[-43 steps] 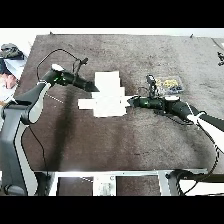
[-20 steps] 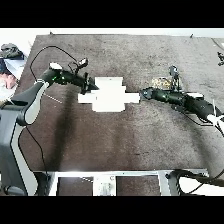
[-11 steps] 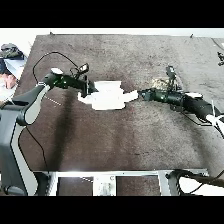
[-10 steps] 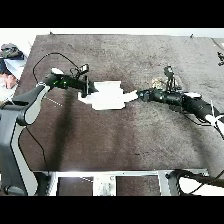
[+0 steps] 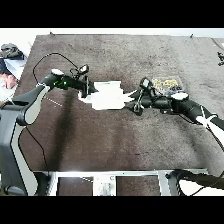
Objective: Fold the box and place the chain.
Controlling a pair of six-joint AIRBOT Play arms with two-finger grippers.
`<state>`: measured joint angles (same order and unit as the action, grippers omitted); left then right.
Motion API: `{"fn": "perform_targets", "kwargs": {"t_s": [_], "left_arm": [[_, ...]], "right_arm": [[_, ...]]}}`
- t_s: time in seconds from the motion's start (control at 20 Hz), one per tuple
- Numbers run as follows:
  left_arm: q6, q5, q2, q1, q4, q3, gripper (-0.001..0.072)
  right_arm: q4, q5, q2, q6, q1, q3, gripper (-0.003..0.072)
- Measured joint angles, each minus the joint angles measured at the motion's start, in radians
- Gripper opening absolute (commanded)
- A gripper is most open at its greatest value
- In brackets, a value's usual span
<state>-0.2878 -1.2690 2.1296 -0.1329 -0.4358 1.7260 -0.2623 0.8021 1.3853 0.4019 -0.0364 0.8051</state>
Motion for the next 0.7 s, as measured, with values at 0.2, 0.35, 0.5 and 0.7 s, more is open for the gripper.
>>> {"fn": "perform_targets", "kwargs": {"t_s": [0.2,0.35,0.5,0.7], "left_arm": [[0.000,-0.002,0.000,0.000,0.000,0.000,0.0012],[-0.001,-0.002,0.000,0.000,0.000,0.000,0.0012],[-0.001,-0.002,0.000,0.000,0.000,0.000,0.0012],[-0.001,-0.002,0.000,0.000,0.001,0.000,0.0012]], "right_arm": [[-0.055,-0.042,0.023,0.115,0.067,0.000,0.0593],[-0.093,-0.110,0.051,0.169,0.118,0.000,0.0593],[-0.119,-0.187,0.077,0.192,0.158,0.001,0.0592],[-0.126,-0.271,0.123,0.201,0.184,0.029,0.0591]]}}
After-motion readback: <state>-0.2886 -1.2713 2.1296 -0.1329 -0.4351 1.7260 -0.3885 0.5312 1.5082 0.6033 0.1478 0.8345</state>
